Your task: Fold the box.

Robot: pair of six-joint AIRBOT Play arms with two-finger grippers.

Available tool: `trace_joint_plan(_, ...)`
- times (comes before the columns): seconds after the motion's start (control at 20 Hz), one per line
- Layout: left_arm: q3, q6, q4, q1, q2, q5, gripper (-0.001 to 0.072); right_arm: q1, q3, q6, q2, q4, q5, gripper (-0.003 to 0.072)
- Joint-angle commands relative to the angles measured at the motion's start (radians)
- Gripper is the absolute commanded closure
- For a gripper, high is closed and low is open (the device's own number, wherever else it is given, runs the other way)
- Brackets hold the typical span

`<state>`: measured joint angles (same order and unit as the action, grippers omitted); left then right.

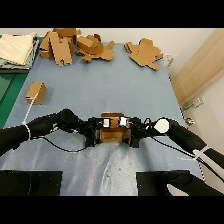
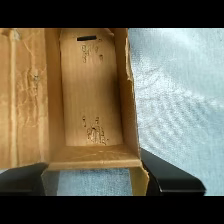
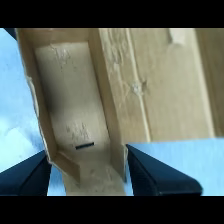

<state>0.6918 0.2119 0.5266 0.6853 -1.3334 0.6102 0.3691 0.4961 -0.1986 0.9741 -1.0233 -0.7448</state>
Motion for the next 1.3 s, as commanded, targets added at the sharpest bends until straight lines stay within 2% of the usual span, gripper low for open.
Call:
trace_joint_plan(0.0,0.0,0.001,0.004,0.001,0.0,0.002,0.042,0.0,-0.004,-0.073,-0.019,-0.108,-0.078,-0.0034)
trace_joint_plan(0.2,0.0,0.001,0.004,0.001,-0.001,0.002,0.042,0.0,-0.004,-0.079,-0.023,-0.166,-0.148,-0.0034)
trace_joint_plan(0.4,0.0,0.001,0.004,0.001,0.0,0.002,0.0419,0.0,-0.003,-0.273,-0.047,-0.227,-0.211,-0.0034)
trace_joint_plan(0.6,0.0,0.001,0.004,0.001,0.0,0.002,0.042,0.0,0.021,-0.64,-0.146,-0.468,-0.339,-0.0034)
trace_joint_plan(0.7,0.0,0.001,0.004,0.001,0.0,0.002,0.042,0.0,0.031,-0.902,-0.203,-0.444,-0.365,-0.0023)
trace_joint_plan(0.75,0.0,0.001,0.003,0.001,0.0,0.002,0.042,0.0,0.031,-1.048,-0.229,-0.373,-0.365,0.0205)
trace_joint_plan(0.8,0.0,0.0,0.004,0.001,0.0,0.002,0.042,0.0,0.03,-1.155,-0.245,-0.277,-0.35,0.0682)
trace_joint_plan(0.9,0.0,0.0,0.003,0.001,0.0,0.002,0.042,0.0,0.03,-1.205,-0.249,-0.058,-0.259,0.0684)
trace_joint_plan(1.05,0.0,0.0,0.003,0.001,0.0,0.003,0.042,-0.002,0.031,-1.125,-0.199,0.256,-0.076,0.0684)
trace_joint_plan(1.15,0.0,0.0,0.003,0.001,0.0,0.002,0.042,-0.002,0.038,-1.052,-0.119,0.394,-0.004,0.0685)
trace_joint_plan(1.25,0.0,0.0,0.004,0.001,0.0,0.002,0.042,-0.002,0.074,-0.948,-0.006,0.5,0.012,0.0686)
